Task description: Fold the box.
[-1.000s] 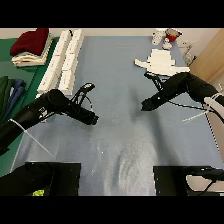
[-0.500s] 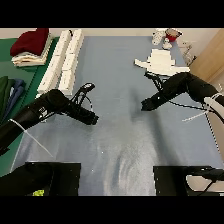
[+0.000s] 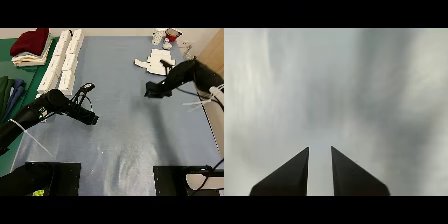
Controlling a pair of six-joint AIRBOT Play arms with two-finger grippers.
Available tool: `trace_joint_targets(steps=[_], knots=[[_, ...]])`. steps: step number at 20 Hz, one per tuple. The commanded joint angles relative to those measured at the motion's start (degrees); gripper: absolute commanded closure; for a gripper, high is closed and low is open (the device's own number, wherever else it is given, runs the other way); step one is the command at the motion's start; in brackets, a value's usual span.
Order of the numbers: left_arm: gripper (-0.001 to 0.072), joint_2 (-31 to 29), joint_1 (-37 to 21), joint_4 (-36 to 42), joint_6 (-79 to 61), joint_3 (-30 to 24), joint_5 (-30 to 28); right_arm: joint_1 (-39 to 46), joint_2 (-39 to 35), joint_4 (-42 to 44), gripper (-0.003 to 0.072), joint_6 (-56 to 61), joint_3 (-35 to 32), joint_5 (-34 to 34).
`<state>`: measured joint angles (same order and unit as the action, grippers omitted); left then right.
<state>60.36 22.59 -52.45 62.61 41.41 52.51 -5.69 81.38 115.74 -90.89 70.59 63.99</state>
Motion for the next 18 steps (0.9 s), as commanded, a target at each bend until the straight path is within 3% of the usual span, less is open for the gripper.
trace_joint_targets(steps=[1,4,7,10,13,18], knots=[[0.0697,0.04,-0.07,-0.02,0.00,-0.02,-0.02,7.98,7.10,-5.49,0.0453,3.93,15.34,2.75],[0.0697,0.04,-0.07,-0.02,0.00,-0.02,-0.02,16.44,17.77,-5.40,0.0439,3.93,29.57,3.28],[0.0697,0.04,-0.07,0.00,0.00,-0.02,-0.02,22.86,26.53,-2.38,0.0439,3.91,37.92,1.09],[0.0697,0.04,-0.07,-0.02,0.00,-0.02,-0.02,26.97,33.53,5.70,0.0441,3.74,42.14,0.42],[0.0697,0.04,-0.07,-0.02,0.00,-0.02,-0.02,27.61,39.89,6.64,0.0441,2.36,46.75,0.31],[0.0697,0.04,-0.07,-0.02,0.00,-0.02,-0.02,27.58,43.54,10.75,0.0442,0.50,47.25,-4.96]])
